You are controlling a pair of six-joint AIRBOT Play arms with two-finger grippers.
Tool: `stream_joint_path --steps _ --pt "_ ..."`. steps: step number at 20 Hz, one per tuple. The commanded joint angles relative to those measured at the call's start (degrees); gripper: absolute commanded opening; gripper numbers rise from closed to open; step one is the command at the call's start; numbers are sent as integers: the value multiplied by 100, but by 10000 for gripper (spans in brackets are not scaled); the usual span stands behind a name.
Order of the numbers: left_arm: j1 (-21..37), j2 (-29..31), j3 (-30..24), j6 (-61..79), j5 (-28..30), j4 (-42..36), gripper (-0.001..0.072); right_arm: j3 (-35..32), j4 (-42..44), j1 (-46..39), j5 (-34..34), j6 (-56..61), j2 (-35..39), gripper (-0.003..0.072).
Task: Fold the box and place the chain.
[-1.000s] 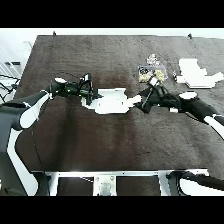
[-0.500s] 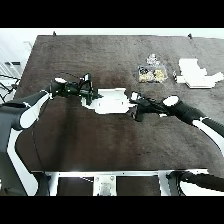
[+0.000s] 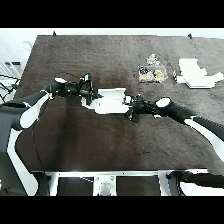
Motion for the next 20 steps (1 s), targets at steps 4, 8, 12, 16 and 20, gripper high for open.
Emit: stream_joint_path --steps 4,8,12,16,20 --pt "0 2 7 0 0 0 21 542 354 -188 74 11 -192 682" --pt "0 2 7 0 0 0 21 623 479 -361 271 -111 -192 682" --pt "0 2 7 0 -4 2 22 774 474 -372 380 -319 -280 682" --pt "0 2 7 0 -4 2 21 1088 476 -555 796 -319 -474 683" --pt "0 2 7 0 -2 0 21 1578 472 -754 1676 -286 -811 682"
